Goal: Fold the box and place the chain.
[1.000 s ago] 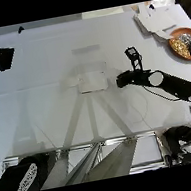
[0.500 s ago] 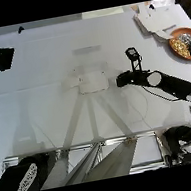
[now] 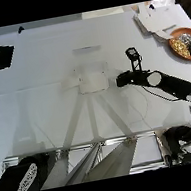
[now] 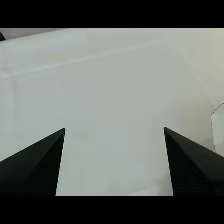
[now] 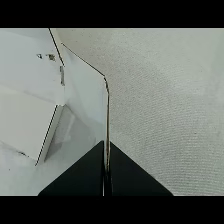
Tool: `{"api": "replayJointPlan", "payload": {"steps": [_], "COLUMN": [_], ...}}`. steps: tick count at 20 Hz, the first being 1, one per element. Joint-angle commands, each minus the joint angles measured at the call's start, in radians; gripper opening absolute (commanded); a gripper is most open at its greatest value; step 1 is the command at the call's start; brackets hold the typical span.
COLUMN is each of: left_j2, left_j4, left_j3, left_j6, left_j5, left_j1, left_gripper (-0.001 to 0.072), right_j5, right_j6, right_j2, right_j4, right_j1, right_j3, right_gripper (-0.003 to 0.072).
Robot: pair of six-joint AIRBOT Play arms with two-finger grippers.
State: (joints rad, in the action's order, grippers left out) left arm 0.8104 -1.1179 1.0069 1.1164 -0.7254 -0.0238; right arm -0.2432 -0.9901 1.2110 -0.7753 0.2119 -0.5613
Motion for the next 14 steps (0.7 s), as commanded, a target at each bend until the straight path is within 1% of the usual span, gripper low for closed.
{"api": "replayJointPlan", "payload": {"steps": [1, 4, 6, 8, 9, 10, 12, 14], "left_j2": [0.009, 0.039, 0.082, 0.156, 0.207, 0.265, 0.388, 0.534], "left_j4": [0.003, -0.02, -0.042, -0.043, -0.042, -0.041, -0.027, 0.072], "left_j3": [0.001, 0.001, 0.001, 0.005, 0.021, 0.055, 0.151, 0.276], "left_j6": [0.033, 0.032, 0.028, 0.014, 0.002, -0.019, -0.06, -0.163], "left_j5": [-0.002, -0.048, -0.085, -0.091, -0.11, -0.144, -0.219, -0.318], "left_j1": [0.0, 0.0, 0.0, 0.014, 0.03, 0.048, 0.084, 0.099], "left_gripper": [0.0692, 0.0692, 0.0693, 0.0695, 0.0695, 0.0695, 0.0695, 0.0695], "right_j5": [0.0, 0.0, 0.0, 0.0, 0.0, 0.0, 0.0, 0.0], "right_j6": [0.0, 0.0, 0.0, 0.0, 0.0, 0.0, 0.0, 0.0], "right_j2": [0.0, 0.0, 0.0, 0.0, 0.0, 0.0, 0.0, 0.0], "right_j4": [0.001, 0.0, 0.001, 0.0, 0.0, 0.001, 0.0, 0.001], "right_j1": [0.001, 0.001, 0.001, 0.001, 0.001, 0.001, 0.001, 0.001], "right_j3": [0.0, 0.0, 0.0, 0.0, 0.0, 0.0, 0.0, 0.0], "right_gripper": [0.0012, 0.0012, 0.0012, 0.0012, 0.0012, 0.0012, 0.0012, 0.0012]}}
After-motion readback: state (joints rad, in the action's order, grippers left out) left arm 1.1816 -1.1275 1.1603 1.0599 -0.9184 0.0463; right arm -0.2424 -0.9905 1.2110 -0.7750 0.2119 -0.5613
